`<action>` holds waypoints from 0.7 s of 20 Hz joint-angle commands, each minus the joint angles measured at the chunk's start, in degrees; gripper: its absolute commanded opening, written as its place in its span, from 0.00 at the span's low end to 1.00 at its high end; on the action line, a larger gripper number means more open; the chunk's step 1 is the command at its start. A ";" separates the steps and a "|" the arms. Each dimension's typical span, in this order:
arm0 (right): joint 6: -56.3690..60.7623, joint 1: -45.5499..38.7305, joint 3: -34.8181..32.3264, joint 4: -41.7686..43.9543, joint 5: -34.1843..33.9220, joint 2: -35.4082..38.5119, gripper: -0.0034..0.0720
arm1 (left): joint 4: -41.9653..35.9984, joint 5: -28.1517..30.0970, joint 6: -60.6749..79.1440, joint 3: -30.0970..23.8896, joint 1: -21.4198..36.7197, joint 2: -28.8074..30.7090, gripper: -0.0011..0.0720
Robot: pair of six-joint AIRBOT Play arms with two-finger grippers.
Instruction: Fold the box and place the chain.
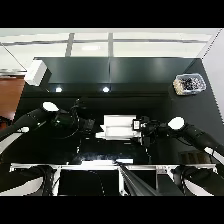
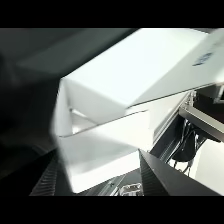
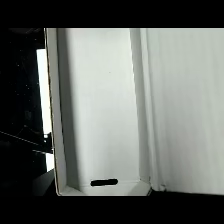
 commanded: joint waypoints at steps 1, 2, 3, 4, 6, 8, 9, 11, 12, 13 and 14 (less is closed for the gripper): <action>0.00 0.07 0.04 0.00 0.00 -0.02 0.60 | -0.11 0.04 -0.39 1.81 -1.88 0.02 0.81; 0.00 0.07 0.04 0.00 0.00 -0.02 0.60 | -0.02 0.13 -1.42 2.10 -2.54 0.02 0.81; 0.00 0.07 0.04 0.02 0.00 -0.02 0.60 | -0.07 0.09 -1.64 2.43 -2.99 0.02 0.81; 0.00 0.07 0.04 0.00 0.00 -0.02 0.60 | 0.15 0.02 -1.77 2.89 -3.56 0.04 0.81; 0.00 0.07 0.04 0.00 0.00 -0.02 0.60 | 2.45 0.33 -4.90 4.31 -4.83 0.04 0.81; 0.00 0.07 0.04 0.00 0.00 -0.02 0.60 | 6.73 1.16 -9.22 5.64 -6.01 0.04 0.81; 0.00 0.07 0.04 0.00 0.00 -0.02 0.60 | 8.55 1.81 -11.21 6.12 -6.62 0.04 0.81; 0.00 0.07 0.04 0.00 0.00 -0.02 0.60 | 10.58 3.45 -15.47 6.82 -8.11 0.04 0.76; 0.00 0.07 0.04 0.00 0.00 -0.02 0.60 | 11.41 4.63 -18.51 7.17 -8.92 0.04 0.69; 0.00 0.07 0.04 0.00 -0.04 -0.02 0.60 | 11.65 5.81 -20.41 7.50 -9.64 0.04 0.69; 0.00 0.07 0.04 0.00 -0.04 -0.02 0.60 | 11.63 6.82 -21.20 7.96 -10.49 0.04 0.69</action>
